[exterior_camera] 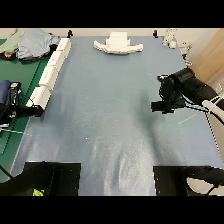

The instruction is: Fold the box.

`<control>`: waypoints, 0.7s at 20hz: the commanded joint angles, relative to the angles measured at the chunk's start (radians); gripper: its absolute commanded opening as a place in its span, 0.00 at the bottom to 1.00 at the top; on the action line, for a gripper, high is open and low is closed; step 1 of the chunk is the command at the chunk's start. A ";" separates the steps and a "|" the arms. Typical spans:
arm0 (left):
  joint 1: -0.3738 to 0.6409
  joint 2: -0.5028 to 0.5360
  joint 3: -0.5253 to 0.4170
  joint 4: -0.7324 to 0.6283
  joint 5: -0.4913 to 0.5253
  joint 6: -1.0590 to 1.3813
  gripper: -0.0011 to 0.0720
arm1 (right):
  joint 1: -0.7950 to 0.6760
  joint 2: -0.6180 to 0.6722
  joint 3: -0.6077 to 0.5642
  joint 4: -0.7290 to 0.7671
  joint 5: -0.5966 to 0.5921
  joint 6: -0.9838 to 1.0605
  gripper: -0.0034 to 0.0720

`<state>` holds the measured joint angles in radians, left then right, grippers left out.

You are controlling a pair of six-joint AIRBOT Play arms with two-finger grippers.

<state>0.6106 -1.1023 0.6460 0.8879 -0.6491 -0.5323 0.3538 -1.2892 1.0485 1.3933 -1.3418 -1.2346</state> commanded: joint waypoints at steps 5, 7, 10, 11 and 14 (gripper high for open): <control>-0.050 -0.222 0.150 -0.108 0.023 0.095 0.73 | 0.001 -0.001 0.001 0.000 0.001 0.000 0.05; -0.050 -0.256 0.169 -0.107 0.022 0.095 0.73 | 0.001 -0.001 0.001 0.000 0.000 0.000 0.05; -0.051 -0.278 0.170 -0.107 0.047 0.129 0.73 | 0.001 -0.001 0.001 0.000 0.000 0.000 0.05; -0.053 -0.284 0.170 -0.106 0.054 0.146 0.73 | 0.001 -0.001 0.001 0.000 0.000 0.000 0.05; -0.056 -0.284 0.170 -0.107 0.058 0.154 0.73 | 0.001 -0.001 0.001 0.000 0.001 0.000 0.05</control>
<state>0.5579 -1.3754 0.8120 0.7822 -0.6014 -0.3988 0.3538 -1.2892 1.0485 1.3933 -1.3415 -1.2346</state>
